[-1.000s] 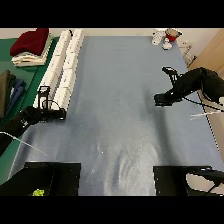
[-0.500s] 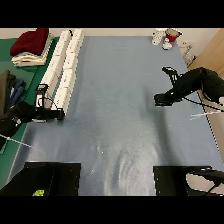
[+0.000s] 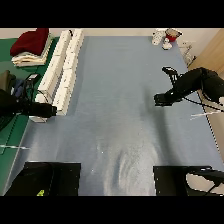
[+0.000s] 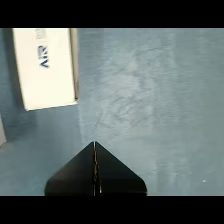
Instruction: Fold the box.
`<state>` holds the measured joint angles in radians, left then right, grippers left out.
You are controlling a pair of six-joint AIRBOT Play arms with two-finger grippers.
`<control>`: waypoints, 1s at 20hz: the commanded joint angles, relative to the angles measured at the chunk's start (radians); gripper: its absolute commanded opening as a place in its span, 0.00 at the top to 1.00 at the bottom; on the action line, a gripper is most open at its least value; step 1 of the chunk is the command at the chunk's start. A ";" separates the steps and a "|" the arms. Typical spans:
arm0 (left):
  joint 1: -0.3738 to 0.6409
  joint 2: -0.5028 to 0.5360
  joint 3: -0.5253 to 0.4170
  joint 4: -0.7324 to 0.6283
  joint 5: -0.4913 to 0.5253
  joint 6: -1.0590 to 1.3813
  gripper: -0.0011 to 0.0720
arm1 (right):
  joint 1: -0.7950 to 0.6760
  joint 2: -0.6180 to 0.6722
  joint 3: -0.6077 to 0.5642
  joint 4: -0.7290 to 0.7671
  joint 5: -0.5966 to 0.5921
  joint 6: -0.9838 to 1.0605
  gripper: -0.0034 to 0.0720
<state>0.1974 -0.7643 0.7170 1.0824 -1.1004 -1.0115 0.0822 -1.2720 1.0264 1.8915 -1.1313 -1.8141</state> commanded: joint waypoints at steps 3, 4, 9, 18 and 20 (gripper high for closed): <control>-0.188 -0.076 0.149 -0.121 -0.023 -0.009 0.97 | 0.000 0.000 0.001 0.000 0.000 0.000 0.95; -0.237 -0.123 0.188 -0.122 -0.007 -0.034 0.97 | 0.000 0.000 0.001 0.000 0.000 0.000 0.95; -0.389 -0.376 0.357 -0.167 0.021 -0.085 0.97 | 0.000 0.000 0.001 0.000 0.000 0.000 0.95; -0.414 -0.489 0.386 -0.189 0.072 -0.085 0.97 | 0.000 0.000 0.001 0.000 0.000 0.000 0.95; -0.414 -0.489 0.386 -0.189 0.072 -0.085 0.97 | 0.000 0.000 0.001 0.000 0.000 0.000 0.95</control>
<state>-0.2134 -1.2438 1.0992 0.8967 -1.0348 -1.0962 0.0822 -1.2720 1.0264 1.8915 -1.1313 -1.8141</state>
